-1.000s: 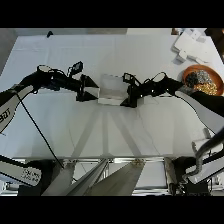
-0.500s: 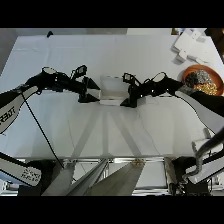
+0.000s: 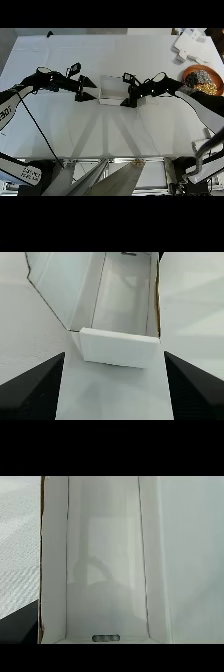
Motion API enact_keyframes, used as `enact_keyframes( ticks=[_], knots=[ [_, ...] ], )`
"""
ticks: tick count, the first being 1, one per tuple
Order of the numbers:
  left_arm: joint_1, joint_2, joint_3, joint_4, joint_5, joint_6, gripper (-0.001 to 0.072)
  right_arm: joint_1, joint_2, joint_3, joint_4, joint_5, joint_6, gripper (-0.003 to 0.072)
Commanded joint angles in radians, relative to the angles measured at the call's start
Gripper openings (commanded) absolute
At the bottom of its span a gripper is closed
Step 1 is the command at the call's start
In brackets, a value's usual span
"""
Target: Fold the box and place the chain.
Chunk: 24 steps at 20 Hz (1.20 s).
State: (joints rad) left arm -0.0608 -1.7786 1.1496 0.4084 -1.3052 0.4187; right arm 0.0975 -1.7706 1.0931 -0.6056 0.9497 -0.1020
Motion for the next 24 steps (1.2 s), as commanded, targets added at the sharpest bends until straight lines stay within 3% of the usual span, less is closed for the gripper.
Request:
enact_keyframes(
  ticks=[1, 5, 15, 24],
  knots=[
    [0.032, -0.002, 0.0, -0.012, -0.041, 0.14, 0.0695, 0.001, -0.001, 0.0, 0.0, 0.001, 0.0, 0.0556],
    [0.04, -0.004, 0.0, 0.003, -0.029, 0.131, 0.0694, 0.001, -0.001, 0.0, 0.0, 0.001, 0.0, 0.0556],
    [-0.079, -0.061, 0.041, 0.027, 0.025, -0.014, 0.0696, 0.001, -0.001, 0.0, 0.0, 0.001, 0.0, 0.0556],
    [-0.084, -0.065, 0.042, 0.0, 0.06, 0.005, 0.0695, 0.001, -0.001, 0.0, 0.0, 0.001, 0.0, 0.0556]
  ],
)
